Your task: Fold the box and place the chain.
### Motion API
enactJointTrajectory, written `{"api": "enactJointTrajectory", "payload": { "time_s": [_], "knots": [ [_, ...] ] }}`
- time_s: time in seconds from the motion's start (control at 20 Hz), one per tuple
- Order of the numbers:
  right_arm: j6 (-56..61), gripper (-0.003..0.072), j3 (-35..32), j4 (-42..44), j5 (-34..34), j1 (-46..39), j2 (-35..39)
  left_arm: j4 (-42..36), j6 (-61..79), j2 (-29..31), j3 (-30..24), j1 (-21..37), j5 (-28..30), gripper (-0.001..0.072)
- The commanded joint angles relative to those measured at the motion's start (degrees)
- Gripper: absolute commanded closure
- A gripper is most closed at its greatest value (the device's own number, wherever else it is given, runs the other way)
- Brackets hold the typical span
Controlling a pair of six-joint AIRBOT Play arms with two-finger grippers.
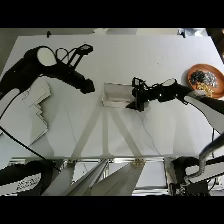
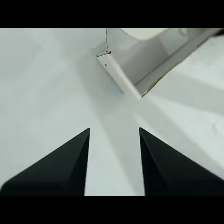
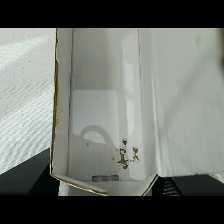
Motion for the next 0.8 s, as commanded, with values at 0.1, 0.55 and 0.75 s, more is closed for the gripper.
{"api": "enactJointTrajectory", "payload": {
  "time_s": [0.1, 0.55, 0.75],
  "knots": [
    [0.00, 0.0229, 0.04, 0.02, 0.00, 0.02, 0.04, -17.62, 55.91, -0.52, -9.64, 8.37, 1.11, 0.0103],
    [0.00, 0.0229, 0.04, 0.02, 0.00, 0.02, 0.04, -36.92, 82.42, -16.09, -10.45, 9.77, 4.11, 0.0010],
    [0.02, 0.0229, 0.04, 0.02, 0.00, 0.02, 0.04, -39.04, 82.44, -18.29, -10.43, 9.66, 4.92, 0.0010]
  ]
}}
